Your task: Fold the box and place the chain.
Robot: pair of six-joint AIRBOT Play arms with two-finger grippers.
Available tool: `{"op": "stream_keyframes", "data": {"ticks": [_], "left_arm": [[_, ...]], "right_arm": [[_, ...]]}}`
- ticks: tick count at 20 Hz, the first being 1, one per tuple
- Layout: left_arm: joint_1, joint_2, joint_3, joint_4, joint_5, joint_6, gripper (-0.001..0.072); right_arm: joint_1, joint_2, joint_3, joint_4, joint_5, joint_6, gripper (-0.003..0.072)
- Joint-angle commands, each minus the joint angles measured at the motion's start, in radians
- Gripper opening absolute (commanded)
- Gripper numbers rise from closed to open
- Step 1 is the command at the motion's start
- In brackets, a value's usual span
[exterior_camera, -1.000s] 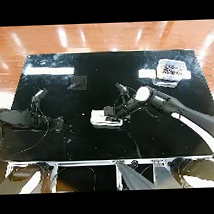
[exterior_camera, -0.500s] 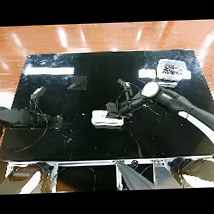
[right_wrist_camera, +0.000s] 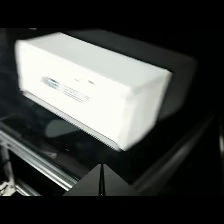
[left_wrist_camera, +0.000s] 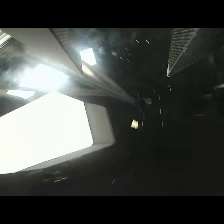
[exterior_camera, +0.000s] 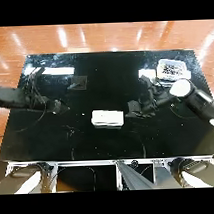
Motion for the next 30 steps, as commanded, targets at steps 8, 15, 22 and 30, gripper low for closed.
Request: {"op": "stream_keyframes", "data": {"ticks": [8, 15, 22, 30], "left_arm": [[-0.287, -0.174, 0.181, 0.220, -0.102, 0.563, 0.0629], [-0.426, -0.263, 0.180, 0.129, -0.159, 0.776, 0.0628], [-0.436, -0.312, 0.178, 0.049, -0.152, 0.831, 0.0629], [-0.493, -0.315, 0.103, 0.033, -0.204, 0.952, 0.0628]], "right_arm": [[-0.029, 0.093, -0.181, -0.132, -0.040, 0.060, 0.0030], [-0.029, 0.093, -0.181, -0.133, -0.045, 0.090, 0.0031], [-0.029, 0.093, -0.181, -0.133, -0.053, 0.105, 0.0031], [-0.029, 0.093, -0.181, -0.133, -0.071, 0.105, 0.0031]]}}
